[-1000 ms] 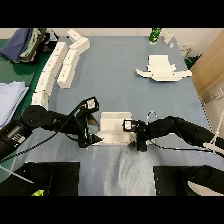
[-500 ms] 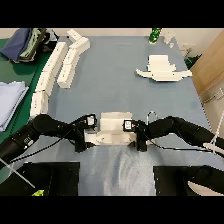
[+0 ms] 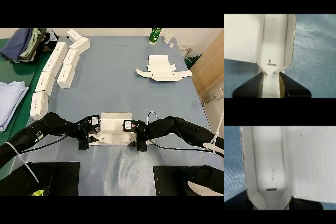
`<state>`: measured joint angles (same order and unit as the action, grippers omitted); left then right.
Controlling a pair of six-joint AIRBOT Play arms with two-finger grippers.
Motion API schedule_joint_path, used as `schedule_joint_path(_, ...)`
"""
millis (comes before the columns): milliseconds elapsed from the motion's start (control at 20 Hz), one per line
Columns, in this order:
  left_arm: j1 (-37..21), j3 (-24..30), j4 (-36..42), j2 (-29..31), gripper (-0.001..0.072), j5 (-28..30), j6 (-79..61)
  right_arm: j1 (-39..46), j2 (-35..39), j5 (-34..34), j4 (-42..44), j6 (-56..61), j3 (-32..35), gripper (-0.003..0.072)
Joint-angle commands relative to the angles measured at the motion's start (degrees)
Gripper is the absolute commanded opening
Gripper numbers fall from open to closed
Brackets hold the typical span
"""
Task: Fold the box.
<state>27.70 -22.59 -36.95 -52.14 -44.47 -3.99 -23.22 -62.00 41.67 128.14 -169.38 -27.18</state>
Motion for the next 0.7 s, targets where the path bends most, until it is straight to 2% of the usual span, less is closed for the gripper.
schedule_joint_path(0, 1.0, 0.0, 3.5, -1.5, 0.0152, 1.7, -1.9, 0.0, 0.0, 0.0, -0.2, 0.0, 0.0, 0.0485)
schedule_joint_path(50, 1.6, 0.0, 4.6, -1.8, 0.0109, 1.8, -3.2, 0.0, 0.0, 0.0, -0.2, 0.0, 0.0, 0.0486)
schedule_joint_path(200, 2.8, 0.0, 9.0, -3.0, 0.0108, 4.0, -6.1, 0.0, 0.0, 0.0, -0.2, 0.0, 0.0, 0.0485)
schedule_joint_path(450, 4.4, -0.1, 13.6, -4.7, 0.0120, 4.0, -8.9, 0.0, 0.0, 0.0, -0.2, 0.0, 0.0, 0.0485)
schedule_joint_path(500, 4.4, -0.1, 13.5, -4.8, 0.0218, 4.0, -8.8, 0.0, 0.0, 0.0, -0.2, 0.0, 0.0, 0.0485)
schedule_joint_path(550, 4.4, -0.1, 13.5, -4.9, 0.0442, 3.9, -8.4, 0.0, 0.0, 0.0, -0.2, 0.0, 0.0, 0.0485)
schedule_joint_path(600, 4.4, -0.1, 13.3, -4.9, 0.0509, 3.7, -8.1, 0.0, 0.0, 0.0, -0.2, 0.0, 0.0, 0.0485)
schedule_joint_path(650, 4.3, -0.1, 12.9, -4.9, 0.0509, 3.5, -8.0, 0.0, 0.0, 0.0, -0.2, 0.0, 0.0, 0.0485)
